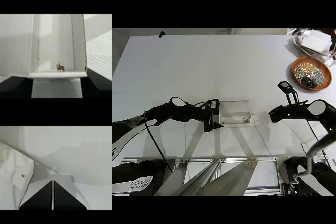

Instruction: Fold the box and place the chain.

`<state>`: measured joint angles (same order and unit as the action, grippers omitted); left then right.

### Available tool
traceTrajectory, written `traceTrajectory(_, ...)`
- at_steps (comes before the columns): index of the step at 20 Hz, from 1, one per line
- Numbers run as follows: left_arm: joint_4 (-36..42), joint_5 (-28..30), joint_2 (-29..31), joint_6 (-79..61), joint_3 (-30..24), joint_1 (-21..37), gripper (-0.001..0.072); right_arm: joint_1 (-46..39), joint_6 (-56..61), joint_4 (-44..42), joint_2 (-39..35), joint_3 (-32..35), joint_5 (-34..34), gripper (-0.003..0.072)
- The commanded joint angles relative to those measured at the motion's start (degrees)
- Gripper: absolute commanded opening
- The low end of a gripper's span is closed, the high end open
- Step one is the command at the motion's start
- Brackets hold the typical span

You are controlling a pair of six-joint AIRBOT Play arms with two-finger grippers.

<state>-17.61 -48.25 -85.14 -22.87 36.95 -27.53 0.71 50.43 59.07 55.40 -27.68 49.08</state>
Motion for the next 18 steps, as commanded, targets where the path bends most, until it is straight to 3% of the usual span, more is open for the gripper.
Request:
traceTrajectory(1,0.0,0.0,0.0,0.0,0.0,0.0,0.0088,-0.1,-0.5,-7.2,5.6,0.1,2.3,0.001)
traceTrajectory(13,0.0,0.0,0.0,0.0,0.0,0.0,0.0088,1.6,-7.5,-19.2,11.6,-0.5,7.9,0.0027)
traceTrajectory(15,0.0,0.0,0.0,0.0,0.0,0.0,0.0088,3.2,-6.3,-19.3,11.6,-1.1,8.9,0.0214)
traceTrajectory(18,0.0,0.0,0.0,0.0,0.0,0.0,0.0088,4.3,-4.2,-19.2,11.6,-2.1,8.9,0.0245)
